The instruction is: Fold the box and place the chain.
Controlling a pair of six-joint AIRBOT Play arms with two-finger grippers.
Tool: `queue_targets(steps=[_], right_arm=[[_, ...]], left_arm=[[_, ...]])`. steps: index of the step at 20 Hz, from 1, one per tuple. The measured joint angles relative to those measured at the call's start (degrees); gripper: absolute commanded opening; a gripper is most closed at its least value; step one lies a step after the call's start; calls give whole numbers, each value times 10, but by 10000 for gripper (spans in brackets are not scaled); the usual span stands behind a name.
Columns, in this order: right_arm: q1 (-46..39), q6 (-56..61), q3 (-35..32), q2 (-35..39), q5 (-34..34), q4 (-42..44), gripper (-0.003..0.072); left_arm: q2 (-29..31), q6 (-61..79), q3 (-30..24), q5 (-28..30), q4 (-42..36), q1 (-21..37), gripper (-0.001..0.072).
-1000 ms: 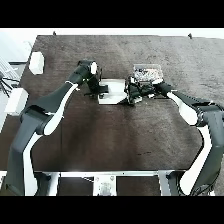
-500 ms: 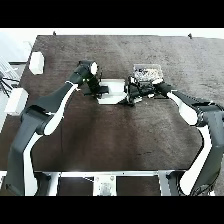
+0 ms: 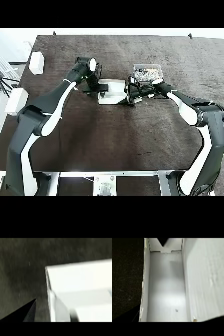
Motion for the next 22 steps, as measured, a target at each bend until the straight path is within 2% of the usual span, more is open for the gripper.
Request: queue_targets(steps=[6,10,16,17,18,22], right_arm=[[0,0,0,0,0,0,437],[0,0,0,0,0,0,437],[0,0,0,0,1,0,437],[0,0,0,0,1,1,437],[0,0,0,0,1,1,437],[0,0,0,0,1,1,437]], left_arm=[[84,112,0,-60,22,5,457],[141,243,-14,-55,31,34,458],[164,594,-112,16,-108,113,462],[164,658,-134,24,-136,123,683],[165,714,-154,40,-162,131,720],[161,959,-250,133,-260,152,720]])
